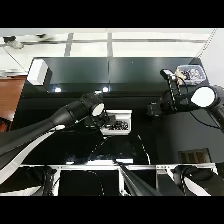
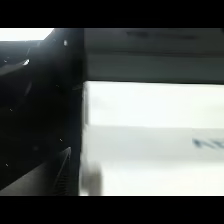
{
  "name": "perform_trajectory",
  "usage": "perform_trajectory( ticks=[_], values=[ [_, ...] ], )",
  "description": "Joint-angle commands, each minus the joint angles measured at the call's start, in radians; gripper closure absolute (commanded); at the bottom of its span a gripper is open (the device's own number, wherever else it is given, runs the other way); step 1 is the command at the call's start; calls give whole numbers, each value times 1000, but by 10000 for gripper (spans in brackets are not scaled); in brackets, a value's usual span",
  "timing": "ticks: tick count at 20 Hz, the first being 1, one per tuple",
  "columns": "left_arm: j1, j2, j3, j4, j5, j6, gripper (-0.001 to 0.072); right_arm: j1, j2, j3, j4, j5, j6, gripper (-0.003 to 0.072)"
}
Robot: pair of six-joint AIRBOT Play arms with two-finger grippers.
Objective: Fold the box and place the chain.
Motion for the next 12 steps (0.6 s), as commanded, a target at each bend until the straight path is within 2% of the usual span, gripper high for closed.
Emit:
perform_trajectory(
  ticks=[1, 3, 6, 7, 9, 12],
  values=[
    [0, 30, 20, 5, -14, -6, 283, -3, 1, 0, -10, -35, -4, 309],
    [-3, 77, 18, 61, -55, 40, 283, -3, 1, -1, -10, -34, -4, 309],
    [-3, 193, -12, 251, -160, 95, 285, -3, 1, 0, -14, -36, -4, 309],
    [6, 240, -51, 324, -181, 93, 286, -3, 1, -1, -14, -35, -4, 309],
    [92, 338, -168, 325, -190, 78, 286, -3, 1, -1, -14, -41, -4, 309],
    [269, 478, -379, 234, -73, 81, 286, -3, 1, -1, -14, -48, 3, 309]
  ],
)
